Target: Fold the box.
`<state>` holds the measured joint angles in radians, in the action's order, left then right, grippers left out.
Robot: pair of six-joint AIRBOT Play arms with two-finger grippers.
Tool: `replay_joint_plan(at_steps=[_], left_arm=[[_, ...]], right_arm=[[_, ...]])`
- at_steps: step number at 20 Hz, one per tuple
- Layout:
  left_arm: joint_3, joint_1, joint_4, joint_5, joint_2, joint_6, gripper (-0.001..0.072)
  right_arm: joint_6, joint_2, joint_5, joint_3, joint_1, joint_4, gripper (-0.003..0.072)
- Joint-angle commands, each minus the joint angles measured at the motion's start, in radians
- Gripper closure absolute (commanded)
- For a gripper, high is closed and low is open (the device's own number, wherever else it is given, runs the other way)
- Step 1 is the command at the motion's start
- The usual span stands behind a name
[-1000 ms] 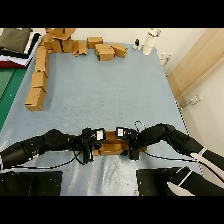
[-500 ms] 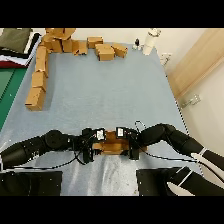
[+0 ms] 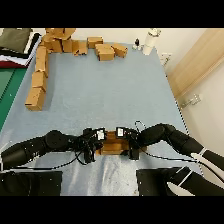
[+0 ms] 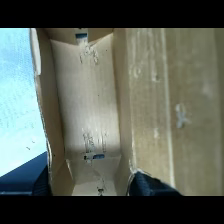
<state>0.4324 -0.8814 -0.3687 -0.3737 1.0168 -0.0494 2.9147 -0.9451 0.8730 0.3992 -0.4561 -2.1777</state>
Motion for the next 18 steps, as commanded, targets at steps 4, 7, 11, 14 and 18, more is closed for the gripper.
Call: replay_joint_plan(at_steps=[4, 7, 11, 14, 18], left_arm=[[0.001, -0.004, 0.04, 0.007, 0.0, -0.003, 0.0397], [0.001, -0.005, 0.04, 0.007, 0.0, -0.003, 0.0381], [0.001, -0.005, 0.05, 0.007, 0.0, -0.003, 0.01], [0.001, -0.004, 0.05, 0.007, 0.0, -0.003, 0.0125], [0.001, -0.004, 0.05, 0.007, 0.0, -0.004, 0.0125]], right_arm=[[0.0, -0.001, 0.0, 0.0, 0.0, 0.0, 0.0189], [0.0, -0.001, 0.0, 0.0, 0.0, 0.0, 0.0188], [0.0, -0.001, 0.0, 0.0, 0.0, 0.0, 0.0188], [0.0, -0.001, 0.0, 0.0, 0.0, 0.001, 0.0188], [0.0, -0.001, 0.0, 0.0, 0.0, 0.0, 0.0189]])
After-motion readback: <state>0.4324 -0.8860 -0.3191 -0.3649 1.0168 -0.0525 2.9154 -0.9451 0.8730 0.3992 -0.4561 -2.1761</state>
